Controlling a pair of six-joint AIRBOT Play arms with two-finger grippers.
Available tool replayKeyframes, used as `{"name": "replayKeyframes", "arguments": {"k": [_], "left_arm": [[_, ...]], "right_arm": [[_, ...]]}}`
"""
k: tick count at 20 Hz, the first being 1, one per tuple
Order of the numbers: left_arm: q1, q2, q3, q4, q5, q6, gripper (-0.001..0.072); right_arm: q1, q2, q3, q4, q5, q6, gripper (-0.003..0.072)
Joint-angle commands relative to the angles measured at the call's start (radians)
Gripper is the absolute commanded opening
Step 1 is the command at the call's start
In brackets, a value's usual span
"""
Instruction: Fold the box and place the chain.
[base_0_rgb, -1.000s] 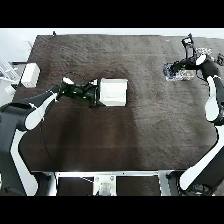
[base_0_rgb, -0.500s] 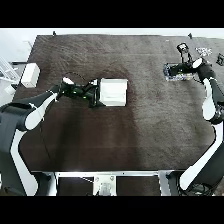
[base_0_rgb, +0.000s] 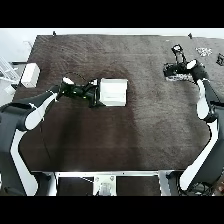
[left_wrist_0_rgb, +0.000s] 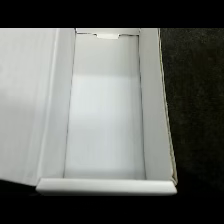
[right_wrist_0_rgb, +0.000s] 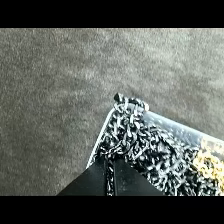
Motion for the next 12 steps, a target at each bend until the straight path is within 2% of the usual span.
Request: {"name": "replayKeyframes", "arguments": {"k": [1, 8, 12], "left_arm": [[0.0, 0.0, 0.0, 0.0, 0.0, 0.001, 0.0366], [0.0, 0.0, 0.0, 0.0, 0.0, 0.0, 0.0366], [0.0, 0.0, 0.0, 0.0, 0.0, 0.001, 0.0365]], "right_arm": [[0.001, -0.009, 0.012, 0.003, -0.02, -0.003, 0.0012], [-0.002, 0.117, 0.013, -0.007, -0.019, 0.061, 0.0012], [-0.001, 0.168, 0.013, -0.127, 0.067, 0.166, 0.0012]]}}
